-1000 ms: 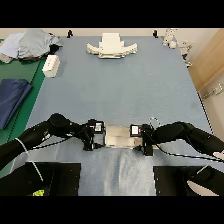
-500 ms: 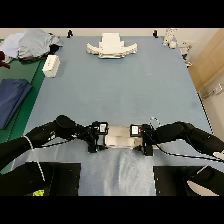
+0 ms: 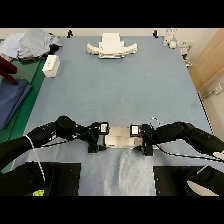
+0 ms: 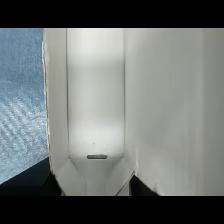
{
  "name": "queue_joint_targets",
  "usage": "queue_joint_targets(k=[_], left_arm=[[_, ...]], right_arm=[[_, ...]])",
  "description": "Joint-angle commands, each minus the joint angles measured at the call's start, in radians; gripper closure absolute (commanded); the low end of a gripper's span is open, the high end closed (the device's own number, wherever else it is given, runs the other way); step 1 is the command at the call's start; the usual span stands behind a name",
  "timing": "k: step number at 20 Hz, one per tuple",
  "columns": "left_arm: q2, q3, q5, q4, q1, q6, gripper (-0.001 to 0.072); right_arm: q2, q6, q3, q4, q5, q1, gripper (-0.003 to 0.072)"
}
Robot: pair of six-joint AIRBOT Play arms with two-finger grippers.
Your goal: Fold the box.
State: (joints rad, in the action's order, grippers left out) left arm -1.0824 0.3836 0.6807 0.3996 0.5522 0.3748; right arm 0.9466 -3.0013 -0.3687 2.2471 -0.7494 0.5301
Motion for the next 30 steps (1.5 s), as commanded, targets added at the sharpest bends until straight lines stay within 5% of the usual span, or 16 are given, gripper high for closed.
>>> queue_joint_targets(k=[1, 7, 10, 30], left_arm=[[-0.003, 0.003, -0.033, 0.019, 0.021, -0.033, 0.0014], [-0.006, 0.003, -0.103, 0.017, 0.078, -0.069, 0.0014], [-0.010, 0.006, -0.101, 0.021, 0.078, -0.075, 0.0189], [-0.015, 0.012, -0.097, 0.034, 0.078, -0.088, 0.0189]], right_arm=[[-0.001, 0.000, 0.000, 0.000, 0.000, 0.001, 0.0183], [0.000, 0.000, 0.000, 0.000, 0.000, 0.001, 0.0183], [-0.001, 0.000, 0.000, 0.000, 0.000, 0.001, 0.0183], [0.000, 0.000, 0.000, 0.001, 0.002, 0.001, 0.0183]])
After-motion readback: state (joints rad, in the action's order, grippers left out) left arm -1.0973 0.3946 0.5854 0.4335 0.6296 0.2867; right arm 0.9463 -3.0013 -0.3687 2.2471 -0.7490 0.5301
